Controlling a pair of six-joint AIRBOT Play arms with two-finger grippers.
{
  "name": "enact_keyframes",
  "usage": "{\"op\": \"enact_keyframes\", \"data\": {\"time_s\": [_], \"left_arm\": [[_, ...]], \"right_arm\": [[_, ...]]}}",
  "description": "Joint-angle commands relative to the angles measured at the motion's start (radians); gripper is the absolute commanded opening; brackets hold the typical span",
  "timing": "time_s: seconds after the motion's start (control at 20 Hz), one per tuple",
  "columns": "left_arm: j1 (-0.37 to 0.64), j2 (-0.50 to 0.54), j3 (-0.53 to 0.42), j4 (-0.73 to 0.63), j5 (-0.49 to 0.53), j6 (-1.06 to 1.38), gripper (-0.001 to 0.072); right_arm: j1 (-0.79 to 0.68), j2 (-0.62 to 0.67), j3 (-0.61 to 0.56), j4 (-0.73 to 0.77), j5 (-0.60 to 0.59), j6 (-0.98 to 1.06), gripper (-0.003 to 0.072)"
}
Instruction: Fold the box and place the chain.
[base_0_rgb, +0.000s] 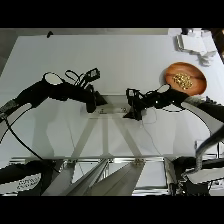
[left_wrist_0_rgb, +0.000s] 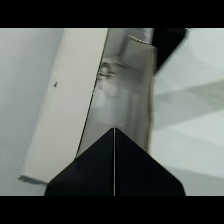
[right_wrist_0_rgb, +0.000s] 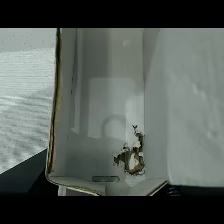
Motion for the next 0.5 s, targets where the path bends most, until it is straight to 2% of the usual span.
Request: {"op": "enact_keyframes", "data": {"time_s": [0.0,0.15,0.35,0.45], "left_arm": [[0.005,-0.009,-0.001,-0.026,0.235,-0.079,0.0009],[0.005,-0.054,-0.001,-0.027,0.324,-0.094,0.0009],[-0.003,-0.158,-0.001,-0.027,0.312,-0.093,0.0009],[0.004,-0.157,0.000,-0.027,0.302,-0.091,0.0011]], "right_arm": [[-0.001,0.000,0.001,0.000,0.000,0.000,0.0506],[-0.001,0.000,0.001,0.000,0.000,0.000,0.0506],[-0.001,0.000,0.001,0.000,0.000,0.000,0.0506],[-0.001,0.000,0.001,0.000,0.000,0.000,0.0506]]}}
